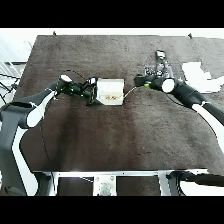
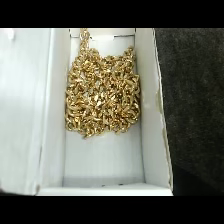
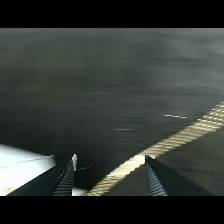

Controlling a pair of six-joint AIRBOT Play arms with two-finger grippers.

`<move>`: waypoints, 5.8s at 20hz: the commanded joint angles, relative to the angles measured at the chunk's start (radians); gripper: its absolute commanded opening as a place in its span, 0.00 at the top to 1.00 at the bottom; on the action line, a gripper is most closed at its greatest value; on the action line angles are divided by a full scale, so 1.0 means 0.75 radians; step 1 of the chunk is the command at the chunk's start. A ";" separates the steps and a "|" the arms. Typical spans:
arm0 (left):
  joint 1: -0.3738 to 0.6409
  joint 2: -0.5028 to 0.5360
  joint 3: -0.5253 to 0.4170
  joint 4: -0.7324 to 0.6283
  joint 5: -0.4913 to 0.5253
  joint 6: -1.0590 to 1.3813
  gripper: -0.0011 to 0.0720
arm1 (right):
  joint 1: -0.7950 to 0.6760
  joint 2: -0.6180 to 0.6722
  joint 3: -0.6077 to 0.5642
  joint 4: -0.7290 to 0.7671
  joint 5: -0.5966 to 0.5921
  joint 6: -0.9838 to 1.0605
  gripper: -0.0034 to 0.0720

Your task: Fold the box and place the chain.

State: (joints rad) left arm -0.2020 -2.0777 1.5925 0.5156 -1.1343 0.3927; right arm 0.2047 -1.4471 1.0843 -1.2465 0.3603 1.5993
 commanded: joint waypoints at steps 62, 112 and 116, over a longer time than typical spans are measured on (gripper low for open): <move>0.001 0.000 0.000 0.001 0.000 0.000 0.25 | 0.429 -0.162 0.196 -0.216 0.203 0.262 0.38; 0.001 0.001 0.000 0.000 -0.002 0.000 0.25 | 0.526 0.385 0.357 -0.449 0.195 0.380 0.94; 0.001 0.001 0.000 0.000 -0.002 0.000 0.25 | 0.526 0.291 0.343 -0.449 0.190 0.398 0.94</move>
State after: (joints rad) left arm -0.2020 -2.0777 1.5925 0.5156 -1.1351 0.3923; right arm 0.5884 -1.1904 1.3529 -1.5715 0.5198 1.8618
